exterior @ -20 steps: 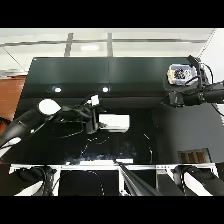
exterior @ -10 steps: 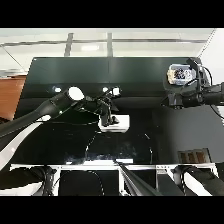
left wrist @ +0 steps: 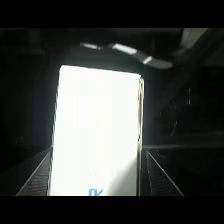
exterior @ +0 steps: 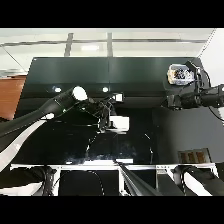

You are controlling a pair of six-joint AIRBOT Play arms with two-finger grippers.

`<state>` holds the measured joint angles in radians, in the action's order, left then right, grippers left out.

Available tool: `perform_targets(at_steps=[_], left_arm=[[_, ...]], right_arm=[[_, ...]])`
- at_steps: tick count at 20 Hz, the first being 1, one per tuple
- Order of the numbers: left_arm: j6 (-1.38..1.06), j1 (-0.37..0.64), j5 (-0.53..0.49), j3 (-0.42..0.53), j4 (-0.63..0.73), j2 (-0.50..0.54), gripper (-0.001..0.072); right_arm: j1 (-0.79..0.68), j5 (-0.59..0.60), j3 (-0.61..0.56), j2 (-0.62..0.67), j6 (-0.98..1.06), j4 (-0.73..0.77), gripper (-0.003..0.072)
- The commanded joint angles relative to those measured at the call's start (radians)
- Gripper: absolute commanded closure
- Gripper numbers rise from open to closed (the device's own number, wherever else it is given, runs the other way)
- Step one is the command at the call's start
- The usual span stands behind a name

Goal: Fold the box and place the chain.

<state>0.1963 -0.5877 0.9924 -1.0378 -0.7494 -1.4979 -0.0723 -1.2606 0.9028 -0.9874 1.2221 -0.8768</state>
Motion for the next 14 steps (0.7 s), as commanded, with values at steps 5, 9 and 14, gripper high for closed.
perform_targets(at_steps=[5, 9, 14], left_arm=[[0.083, -0.057, 0.005, -0.014, -0.201, -0.001, 0.0005], [0.388, -0.153, -0.047, -0.06, -0.472, -0.016, 0.0026], [0.414, -0.156, -0.022, -0.116, -0.508, -0.013, 0.048]], right_arm=[[-0.001, 0.008, -0.001, 0.001, 0.001, 0.0, 0.0671], [-0.001, 0.012, -0.001, 0.001, 0.0, 0.0, 0.0671], [-0.001, 0.017, -0.002, 0.001, 0.001, 0.0, 0.0671]])
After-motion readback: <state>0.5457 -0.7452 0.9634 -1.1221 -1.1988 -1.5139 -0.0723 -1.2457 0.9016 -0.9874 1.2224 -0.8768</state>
